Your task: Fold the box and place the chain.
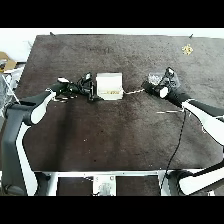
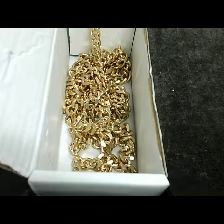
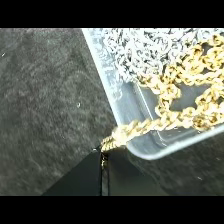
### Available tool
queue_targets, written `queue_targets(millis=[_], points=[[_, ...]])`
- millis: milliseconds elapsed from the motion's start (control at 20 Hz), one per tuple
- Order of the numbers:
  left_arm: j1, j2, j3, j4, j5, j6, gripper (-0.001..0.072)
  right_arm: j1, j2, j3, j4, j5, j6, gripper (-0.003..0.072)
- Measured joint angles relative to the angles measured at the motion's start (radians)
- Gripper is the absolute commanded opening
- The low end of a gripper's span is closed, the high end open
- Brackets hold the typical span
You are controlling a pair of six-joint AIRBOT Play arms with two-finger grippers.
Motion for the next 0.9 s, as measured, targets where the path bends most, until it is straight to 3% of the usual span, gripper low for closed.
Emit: queue_targets(millis=[150, 550, 900], points=[[0.000, 0.000, 0.000, 0.000, 0.000, 0.000, 0.0275, 0.038, 0.047, 0.018, 0.010, 0.017, -0.018, 0.0012], [0.000, 0.000, 0.000, 0.000, 0.000, 0.000, 0.0275, 0.281, 0.340, 0.033, 0.004, -0.011, -0.081, -0.0004], [0.000, 0.000, 0.000, 0.000, 0.000, 0.000, 0.0275, 0.452, 0.338, 0.065, -0.003, -0.124, -0.088, -0.0003]])
